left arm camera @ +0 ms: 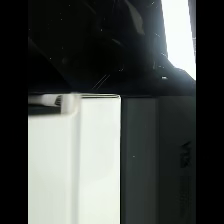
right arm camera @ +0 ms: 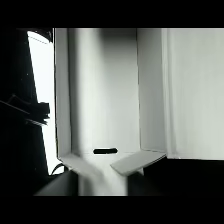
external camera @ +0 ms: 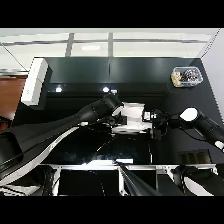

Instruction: Fold the box and place the chain.

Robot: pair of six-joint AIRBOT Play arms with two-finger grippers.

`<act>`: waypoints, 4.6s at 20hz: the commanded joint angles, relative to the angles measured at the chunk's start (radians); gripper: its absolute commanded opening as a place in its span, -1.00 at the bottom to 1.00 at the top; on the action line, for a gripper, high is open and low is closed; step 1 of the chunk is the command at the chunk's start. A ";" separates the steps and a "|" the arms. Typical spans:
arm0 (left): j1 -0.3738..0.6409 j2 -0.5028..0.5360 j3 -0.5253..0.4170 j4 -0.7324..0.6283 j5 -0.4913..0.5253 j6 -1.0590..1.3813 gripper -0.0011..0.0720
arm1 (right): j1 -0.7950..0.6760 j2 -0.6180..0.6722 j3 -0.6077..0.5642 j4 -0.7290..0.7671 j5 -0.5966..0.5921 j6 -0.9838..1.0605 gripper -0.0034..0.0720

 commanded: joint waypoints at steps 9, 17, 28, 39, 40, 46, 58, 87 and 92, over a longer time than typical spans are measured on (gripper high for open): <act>0.001 0.000 0.001 -0.008 0.000 0.000 -0.90 | 0.000 -0.056 0.000 0.233 0.009 -0.008 -0.38; 0.000 0.000 0.001 -0.008 0.000 0.000 -0.90 | 0.000 -0.097 0.000 0.246 0.025 -0.008 -0.38; 0.000 0.000 0.001 -0.011 0.000 0.000 -0.90 | 0.000 -0.099 0.000 0.246 -0.002 -0.008 0.11; 0.000 0.000 0.001 -0.012 0.000 0.000 -0.90 | -0.035 -0.046 0.019 0.159 0.019 0.245 -0.88; 0.000 0.000 0.001 -0.012 0.000 0.000 -0.90 | -0.055 -0.021 0.034 0.111 0.039 0.340 -0.88; 0.001 0.000 0.001 -0.011 0.000 0.000 -0.90 | -0.333 0.120 0.165 -0.012 0.275 0.907 -0.88; 0.001 0.000 0.001 -0.011 0.000 0.000 -0.90 | -0.512 0.045 -0.078 -0.113 0.246 1.453 -0.88; 0.001 0.000 0.001 -0.011 -0.001 0.000 -0.90 | -0.015 -0.105 0.127 0.071 0.127 1.459 0.38; 0.001 0.000 0.001 -0.011 -0.001 0.000 -0.90 | 0.060 -0.105 0.179 -0.101 0.114 1.644 0.38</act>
